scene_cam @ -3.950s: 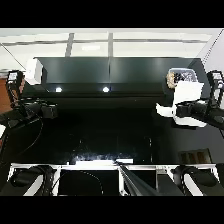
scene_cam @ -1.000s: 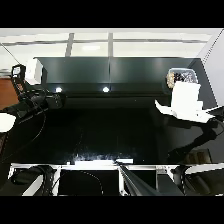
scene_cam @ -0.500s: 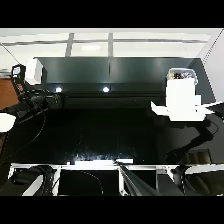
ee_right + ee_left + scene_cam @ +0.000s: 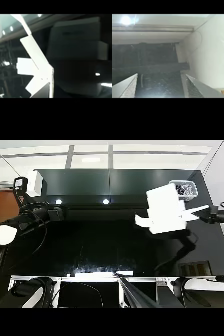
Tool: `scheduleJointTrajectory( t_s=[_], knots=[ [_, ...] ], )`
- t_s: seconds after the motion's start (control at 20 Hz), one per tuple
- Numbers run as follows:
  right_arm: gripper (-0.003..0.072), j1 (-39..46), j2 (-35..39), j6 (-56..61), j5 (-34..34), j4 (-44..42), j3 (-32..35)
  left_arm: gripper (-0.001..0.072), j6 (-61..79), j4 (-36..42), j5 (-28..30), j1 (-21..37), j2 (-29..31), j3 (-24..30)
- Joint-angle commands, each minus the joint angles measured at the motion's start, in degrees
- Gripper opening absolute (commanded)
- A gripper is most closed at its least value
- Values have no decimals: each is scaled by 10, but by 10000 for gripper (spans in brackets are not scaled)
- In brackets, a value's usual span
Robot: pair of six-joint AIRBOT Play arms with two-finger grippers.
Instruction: Fold the box and place the chain.
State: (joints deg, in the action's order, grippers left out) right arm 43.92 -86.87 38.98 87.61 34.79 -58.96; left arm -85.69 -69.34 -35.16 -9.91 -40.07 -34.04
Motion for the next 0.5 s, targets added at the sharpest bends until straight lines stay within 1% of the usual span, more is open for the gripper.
scheduleJointTrajectory(
  t_s=[0.0,0.05,0.15,0.25,0.35,0.45],
  knots=[
    [44,-94,93,17,-65,-33,91,712,2,0,0,-21,-5,0],
    [44,-130,125,39,-93,-32,120,711,2,0,0,-31,-9,0],
    [44,-196,195,80,-174,-28,185,711,2,5,0,-56,-19,0],
    [44,-261,269,93,-252,-35,253,711,2,45,-1,-78,-33,0],
    [44,-336,326,83,-294,-37,305,711,2,90,-1,-92,-51,0],
    [44,-416,357,47,-322,-37,335,711,2,130,-10,-97,-77,0]
  ],
)
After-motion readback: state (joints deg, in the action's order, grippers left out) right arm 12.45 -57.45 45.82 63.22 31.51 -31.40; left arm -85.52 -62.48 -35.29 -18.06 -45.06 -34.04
